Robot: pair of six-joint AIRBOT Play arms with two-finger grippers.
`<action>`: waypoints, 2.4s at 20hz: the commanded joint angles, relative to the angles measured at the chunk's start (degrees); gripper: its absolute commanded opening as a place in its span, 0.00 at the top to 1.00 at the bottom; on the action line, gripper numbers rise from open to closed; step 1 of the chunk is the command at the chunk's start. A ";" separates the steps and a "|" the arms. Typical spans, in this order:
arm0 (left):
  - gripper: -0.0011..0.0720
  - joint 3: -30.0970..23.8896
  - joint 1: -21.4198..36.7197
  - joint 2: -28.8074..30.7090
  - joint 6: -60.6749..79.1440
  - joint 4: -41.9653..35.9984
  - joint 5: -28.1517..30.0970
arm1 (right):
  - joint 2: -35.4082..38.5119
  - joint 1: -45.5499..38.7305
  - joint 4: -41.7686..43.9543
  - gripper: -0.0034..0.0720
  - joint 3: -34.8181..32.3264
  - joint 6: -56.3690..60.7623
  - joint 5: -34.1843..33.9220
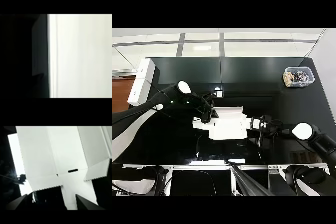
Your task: Fold the box and place the chain.
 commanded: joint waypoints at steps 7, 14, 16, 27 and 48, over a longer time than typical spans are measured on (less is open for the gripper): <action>0.95 -0.02 -0.37 0.04 -3.58 1.46 -1.97 | -4.72 4.94 5.09 0.02 -2.51 -11.52 -4.94; 0.95 -0.02 -0.35 0.04 -3.58 1.49 -1.99 | -11.19 9.01 16.02 0.02 -2.49 -20.26 -14.99; 0.95 -0.02 -0.33 0.04 -3.58 1.49 -1.99 | -11.21 9.27 16.46 0.02 -2.19 -20.83 -17.09; 0.95 0.00 -0.37 0.04 -3.56 1.25 -1.99 | -11.58 -0.39 18.93 0.02 5.60 -20.39 -8.15; 0.95 -0.02 -1.62 0.04 -2.89 3.02 1.64 | -23.34 -4.76 25.35 0.02 9.22 -30.47 -0.33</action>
